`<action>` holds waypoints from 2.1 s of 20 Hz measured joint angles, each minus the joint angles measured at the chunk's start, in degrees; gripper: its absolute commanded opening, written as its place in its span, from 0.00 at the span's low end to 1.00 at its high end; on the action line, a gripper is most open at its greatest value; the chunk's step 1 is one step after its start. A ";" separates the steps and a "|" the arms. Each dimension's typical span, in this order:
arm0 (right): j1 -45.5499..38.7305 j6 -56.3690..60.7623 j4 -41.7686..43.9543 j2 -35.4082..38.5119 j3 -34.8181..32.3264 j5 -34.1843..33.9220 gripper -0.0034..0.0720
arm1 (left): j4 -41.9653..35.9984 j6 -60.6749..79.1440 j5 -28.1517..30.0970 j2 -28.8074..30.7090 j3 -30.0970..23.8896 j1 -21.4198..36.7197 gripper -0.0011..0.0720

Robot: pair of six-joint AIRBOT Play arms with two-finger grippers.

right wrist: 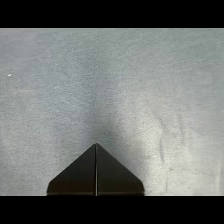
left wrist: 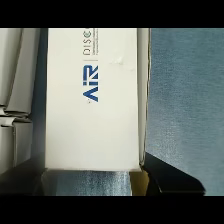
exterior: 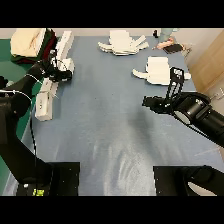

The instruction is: Fold the box.

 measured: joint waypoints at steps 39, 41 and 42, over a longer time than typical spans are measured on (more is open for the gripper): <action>-0.02 -1.92 0.11 -0.02 0.04 -0.02 0.32 | 5.33 -0.13 -30.91 2.08 13.90 0.39 0.04; 0.00 -4.04 0.55 -0.33 0.57 -0.02 0.32 | 5.11 -0.15 -36.87 2.32 15.93 0.09 0.03; -0.11 -5.38 0.90 -0.83 1.22 0.04 0.32 | 5.07 -0.15 -39.34 2.86 16.55 -0.20 0.03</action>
